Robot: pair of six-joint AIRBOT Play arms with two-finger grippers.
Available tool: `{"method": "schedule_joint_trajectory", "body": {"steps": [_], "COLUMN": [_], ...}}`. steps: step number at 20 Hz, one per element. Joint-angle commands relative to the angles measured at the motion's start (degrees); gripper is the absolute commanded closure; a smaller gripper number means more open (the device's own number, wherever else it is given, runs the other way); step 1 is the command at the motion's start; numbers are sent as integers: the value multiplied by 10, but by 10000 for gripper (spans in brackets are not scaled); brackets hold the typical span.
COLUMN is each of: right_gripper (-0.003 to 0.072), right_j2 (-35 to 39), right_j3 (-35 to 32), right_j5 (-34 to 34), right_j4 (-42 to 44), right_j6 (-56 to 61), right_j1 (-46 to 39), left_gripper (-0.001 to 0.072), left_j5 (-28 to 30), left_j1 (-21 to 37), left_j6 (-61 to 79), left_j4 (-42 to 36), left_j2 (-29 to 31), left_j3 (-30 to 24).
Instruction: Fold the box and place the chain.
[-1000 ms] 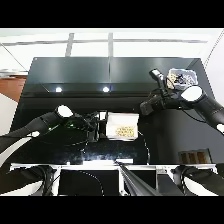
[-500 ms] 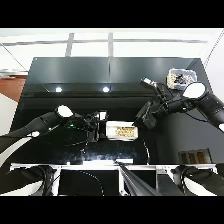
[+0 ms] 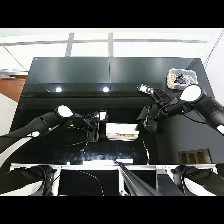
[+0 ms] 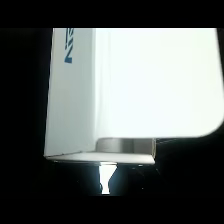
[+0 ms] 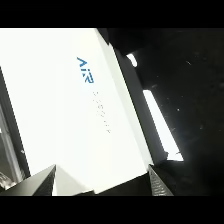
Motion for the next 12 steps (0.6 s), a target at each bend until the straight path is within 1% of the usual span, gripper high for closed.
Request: {"method": "schedule_joint_trajectory", "body": {"steps": [1, 4, 6, 10, 11, 12], "right_gripper": [-14, -14, -14, -13, 58, 98], "right_j2": [1, 11, 19, 20, 20, 20], "right_j3": [0, 0, 0, -1, -1, -1], "right_j5": [1, 32, 5, -55, -59, -59], "right_j4": [-9, -25, -56, -60, -65, -68], "right_j6": [-42, -46, -45, -45, -46, -46], "right_j1": [10, 34, 54, 63, 63, 63], "left_gripper": [362, 362, 362, 362, 362, 362], "left_j5": [0, 0, 0, 0, 0, 0], "left_j1": [0, 0, 0, 0, 0, 0], "left_j6": [0, 0, 0, 0, 0, 0], "left_j4": [0, 0, 0, 0, 0, 0], "left_j2": [0, 0, 0, 0, 0, 0], "left_j3": [0, 0, 0, 0, 0, 0]}}
